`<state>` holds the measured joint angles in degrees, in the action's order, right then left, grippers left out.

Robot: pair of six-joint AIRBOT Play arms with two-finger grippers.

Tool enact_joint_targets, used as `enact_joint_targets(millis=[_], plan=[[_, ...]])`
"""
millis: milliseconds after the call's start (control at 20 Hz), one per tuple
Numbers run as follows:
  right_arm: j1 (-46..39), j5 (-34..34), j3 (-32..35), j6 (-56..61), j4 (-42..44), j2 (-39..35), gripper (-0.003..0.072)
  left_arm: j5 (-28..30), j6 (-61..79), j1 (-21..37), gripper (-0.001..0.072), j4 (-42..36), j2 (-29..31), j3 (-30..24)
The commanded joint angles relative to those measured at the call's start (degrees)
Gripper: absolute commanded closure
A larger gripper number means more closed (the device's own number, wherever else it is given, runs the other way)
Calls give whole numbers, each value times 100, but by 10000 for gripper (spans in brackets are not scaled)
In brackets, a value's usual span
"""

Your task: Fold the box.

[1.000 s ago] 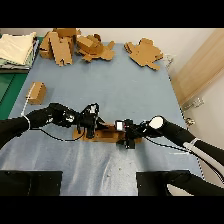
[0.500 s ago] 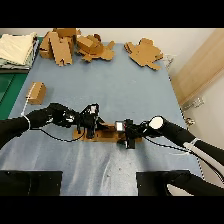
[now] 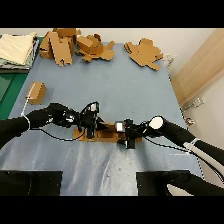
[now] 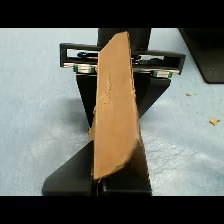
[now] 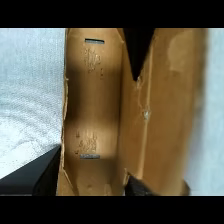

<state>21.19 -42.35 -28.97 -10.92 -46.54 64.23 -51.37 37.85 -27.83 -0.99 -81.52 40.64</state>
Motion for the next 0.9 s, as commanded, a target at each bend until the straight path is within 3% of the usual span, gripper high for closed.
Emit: enact_joint_targets(millis=[0,50,100,350,600,650,700,850], plan=[[-4,-7,2,-4,9,0,256,118,-955,7,271,-11,9,2],[-4,-7,2,-2,9,-2,256,240,-1537,7,130,-63,9,2],[-4,-7,2,-2,11,-2,256,297,-2061,7,62,-61,9,2],[-4,-4,2,-4,9,-4,256,205,-2638,111,58,-24,94,2],[-4,-55,0,0,31,-133,255,57,-2754,780,58,35,874,2],[-4,-92,0,2,50,-153,181,66,-2955,896,58,199,1029,2],[-4,-103,2,13,52,-157,157,85,-3239,1005,58,470,1145,2],[-4,-111,0,142,50,-157,157,68,-4791,1272,61,1497,1246,0]])
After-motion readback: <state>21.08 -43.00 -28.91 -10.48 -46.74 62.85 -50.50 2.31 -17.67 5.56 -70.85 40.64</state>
